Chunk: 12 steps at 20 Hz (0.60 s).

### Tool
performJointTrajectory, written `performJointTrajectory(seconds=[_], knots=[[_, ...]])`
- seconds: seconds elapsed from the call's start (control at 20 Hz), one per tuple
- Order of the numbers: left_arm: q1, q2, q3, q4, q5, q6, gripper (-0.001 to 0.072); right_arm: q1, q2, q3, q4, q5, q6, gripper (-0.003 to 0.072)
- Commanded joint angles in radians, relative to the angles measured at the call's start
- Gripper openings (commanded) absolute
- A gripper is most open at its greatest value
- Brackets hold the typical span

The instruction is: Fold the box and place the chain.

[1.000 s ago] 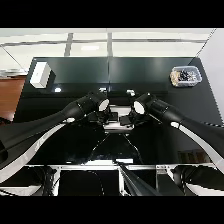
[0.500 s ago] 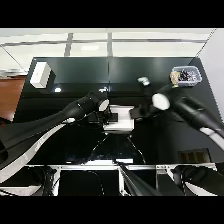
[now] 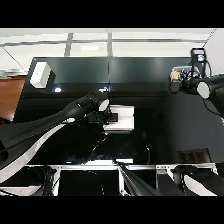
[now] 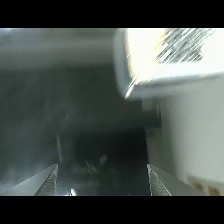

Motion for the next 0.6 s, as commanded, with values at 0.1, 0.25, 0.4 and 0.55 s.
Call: performJointTrajectory(seconds=[0.1, 0.25, 0.4, 0.55], knots=[[0.0, 0.0, 0.001, 0.0, 0.003, 0.0, 0.0026, -0.176, -0.278, 0.2, 0.046, -0.122, -0.008, 0.0628], [0.0, 0.0, 0.001, 0.0, 0.002, 0.0, 0.0026, -0.211, -0.526, 0.528, 0.075, 0.103, -0.008, 0.0627], [0.0, 0.0, 0.001, 0.0, 0.003, 0.0, 0.0026, -0.269, -0.737, 0.809, 0.212, 0.34, -0.008, 0.0619], [0.0, 0.0, 0.001, 0.0, 0.003, 0.0, 0.0026, -0.317, -0.833, 0.918, 0.301, 0.451, -0.008, 0.0528]])
